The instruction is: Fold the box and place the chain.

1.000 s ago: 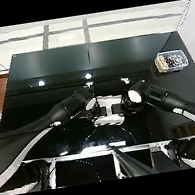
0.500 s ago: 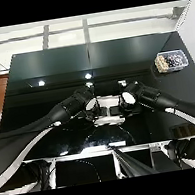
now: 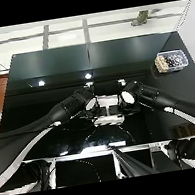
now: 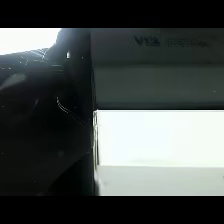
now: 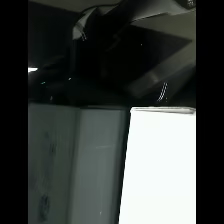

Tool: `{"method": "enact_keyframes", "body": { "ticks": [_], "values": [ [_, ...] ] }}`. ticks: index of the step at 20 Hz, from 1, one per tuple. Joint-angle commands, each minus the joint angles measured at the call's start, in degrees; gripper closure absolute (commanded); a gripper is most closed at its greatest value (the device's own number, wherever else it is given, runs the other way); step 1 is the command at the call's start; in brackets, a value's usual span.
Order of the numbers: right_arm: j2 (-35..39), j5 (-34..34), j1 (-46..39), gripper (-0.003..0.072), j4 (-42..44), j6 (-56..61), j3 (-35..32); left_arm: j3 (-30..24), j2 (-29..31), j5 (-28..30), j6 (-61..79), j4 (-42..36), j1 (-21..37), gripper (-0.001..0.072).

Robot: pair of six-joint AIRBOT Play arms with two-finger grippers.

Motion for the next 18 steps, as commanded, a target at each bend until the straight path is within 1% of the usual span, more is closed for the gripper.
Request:
{"method": "enact_keyframes", "body": {
  "ticks": [1,3,4,5,6,7,9,10,12,13,14,15,16,17,18],
  "values": [
    [0.09,-0.79,-0.02,0.0677,0.13,-0.24,0.48,0.04,0.0,0.13,-0.02,-0.13,0.04,0.068],
    [0.11,-0.74,-0.02,0.0674,0.13,-0.24,0.48,0.04,0.0,0.13,-0.02,-0.13,0.04,0.0681],
    [0.15,-0.72,-0.02,0.0617,0.11,-0.26,0.48,0.04,0.0,0.13,-0.02,-0.13,0.04,0.0681],
    [0.31,-0.46,-0.02,0.0403,0.13,-0.26,0.5,0.04,0.0,0.13,-0.02,-0.13,0.04,0.0681],
    [0.76,0.33,-0.04,0.0333,0.0,-0.26,0.5,0.04,0.0,0.13,-0.02,-0.13,0.04,0.068],
    [1.73,1.27,-0.22,0.0289,-0.35,-0.35,0.5,0.04,0.0,0.13,-0.02,-0.13,0.04,0.0681],
    [5.16,2.82,-1.18,0.029,-0.35,-3.56,0.5,0.04,0.0,0.11,-0.02,-0.13,0.04,0.0681],
    [8.04,3.82,-1.66,0.029,-0.24,-5.33,0.5,0.04,0.0,0.13,-0.02,-0.13,0.04,0.0681],
    [15.17,7.04,-2.75,0.029,-1.07,-8.35,0.5,0.04,0.0,0.17,-0.02,-0.09,0.07,0.0681],
    [19.21,9.64,-3.54,0.0289,-3.69,-8.63,0.5,0.04,0.0,0.17,-0.02,-0.11,0.07,0.0681],
    [22.64,12.09,-4.5,0.0289,-8.61,-8.61,0.46,0.04,0.0,0.17,-0.02,-0.11,0.07,0.068],
    [25.44,14.56,-5.53,0.029,-17.11,-8.55,0.28,0.04,0.0,0.2,-0.02,-0.11,0.07,0.0681],
    [27.39,17.03,-6.97,0.029,-29.24,-8.24,-0.35,0.04,0.0,0.17,-0.02,-0.13,0.07,0.068],
    [28.06,18.1,-9.35,0.029,-40.44,-7.76,-1.4,0.04,0.0,0.17,-0.02,-0.11,0.07,0.0681],
    [27.87,16.57,-13.07,0.029,-46.64,-7.87,-2.51,0.04,0.0,0.17,-0.02,-0.13,0.07,0.068]
  ]
}}
